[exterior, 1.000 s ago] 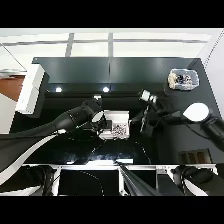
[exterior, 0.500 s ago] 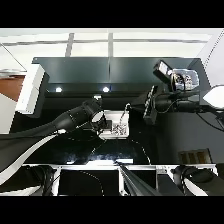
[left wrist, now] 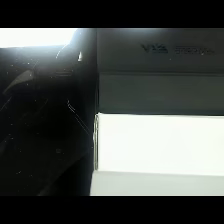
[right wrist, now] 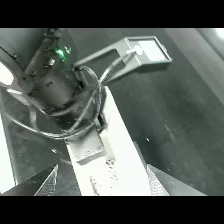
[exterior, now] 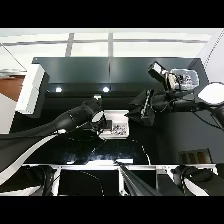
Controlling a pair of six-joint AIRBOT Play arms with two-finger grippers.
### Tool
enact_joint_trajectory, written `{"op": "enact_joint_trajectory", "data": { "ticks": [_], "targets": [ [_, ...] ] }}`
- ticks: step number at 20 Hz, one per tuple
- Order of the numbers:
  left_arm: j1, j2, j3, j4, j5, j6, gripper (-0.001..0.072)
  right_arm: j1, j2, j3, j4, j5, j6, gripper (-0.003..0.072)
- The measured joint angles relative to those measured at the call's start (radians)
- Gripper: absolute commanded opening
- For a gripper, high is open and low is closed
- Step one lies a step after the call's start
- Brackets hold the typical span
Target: Fold the box and place the chain.
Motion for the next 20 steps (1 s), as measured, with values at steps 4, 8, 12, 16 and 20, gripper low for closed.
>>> {"op": "enact_joint_trajectory", "data": {
  "ticks": [4, 8, 12, 16, 20],
  "targets": [
    [0.005, 0.003, 0.007, 0.000, -0.005, 0.000, 0.0035, -0.097, 0.001, 0.003, -0.005, 0.016, 0.023, 0.0644],
    [0.012, 0.007, 0.059, 0.000, -0.040, 0.004, 0.0548, -0.242, 0.006, 0.003, -0.010, 0.069, 0.052, 0.0643],
    [0.015, 0.020, 0.118, 0.010, -0.126, 0.075, 0.0630, -0.342, 0.007, 0.003, -0.012, 0.105, 0.073, 0.0643],
    [0.022, 0.108, 0.116, 0.068, -0.225, 0.233, 0.0629, -0.379, 0.007, 0.003, -0.014, 0.131, 0.082, 0.0644],
    [0.151, 0.286, 0.001, 0.203, -0.306, 0.367, 0.0629, -0.389, 0.007, 0.003, -0.016, 0.163, 0.087, 0.0644]
  ]
}}
